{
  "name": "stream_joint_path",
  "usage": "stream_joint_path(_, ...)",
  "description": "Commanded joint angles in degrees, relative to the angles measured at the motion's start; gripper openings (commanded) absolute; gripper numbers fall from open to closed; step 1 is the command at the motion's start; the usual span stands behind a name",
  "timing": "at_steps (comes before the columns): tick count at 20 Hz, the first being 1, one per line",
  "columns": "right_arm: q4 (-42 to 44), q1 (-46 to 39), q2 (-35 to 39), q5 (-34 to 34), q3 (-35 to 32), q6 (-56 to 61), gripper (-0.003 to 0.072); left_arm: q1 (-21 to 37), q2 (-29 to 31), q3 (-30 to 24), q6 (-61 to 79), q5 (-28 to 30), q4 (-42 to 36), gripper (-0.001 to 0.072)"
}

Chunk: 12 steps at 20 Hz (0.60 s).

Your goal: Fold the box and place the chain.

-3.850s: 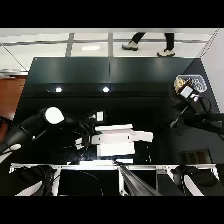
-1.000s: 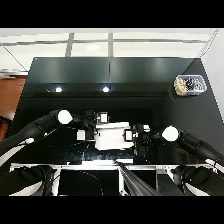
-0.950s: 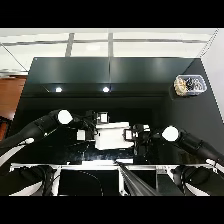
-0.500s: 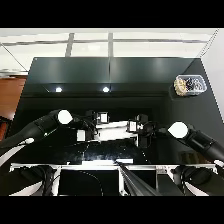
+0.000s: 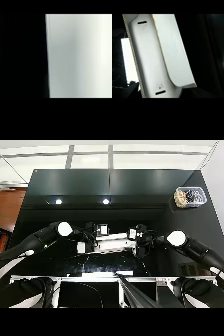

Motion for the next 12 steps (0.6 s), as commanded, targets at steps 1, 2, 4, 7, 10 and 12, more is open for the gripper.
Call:
stream_joint_path(1, 4.0, -1.8, -2.0, 2.9, 0.0, -2.6, 0.0710, 0.0, 0.0, 0.0, 0.0, 0.2, 0.0, 0.0032)
stream_joint_path(2, 5.1, -2.5, -2.4, 4.7, 0.0, -4.4, 0.0710, 0.0, 0.0, 0.0, 0.0, 0.9, 0.0, 0.0032)
stream_joint_path(4, 5.0, -2.5, -2.9, 6.7, -0.1, -6.1, 0.0710, 0.0, 0.0, 0.0, 0.0, 2.0, 0.0, 0.0032)
stream_joint_path(7, 4.9, -2.3, -3.9, 7.6, -1.5, -8.2, 0.0710, 0.0, 0.0, 0.0, 0.0, 2.0, 0.0, 0.0032)
stream_joint_path(10, 5.6, -2.3, -4.1, 7.3, -2.1, -9.8, 0.0711, 0.0, 0.0, 0.0, 0.0, 1.6, -0.2, 0.0032)
stream_joint_path(12, 5.9, -1.9, -4.8, 6.1, -2.1, -9.9, 0.0711, 0.0, 0.0, 0.0, 0.0, 1.3, -0.2, 0.0032)
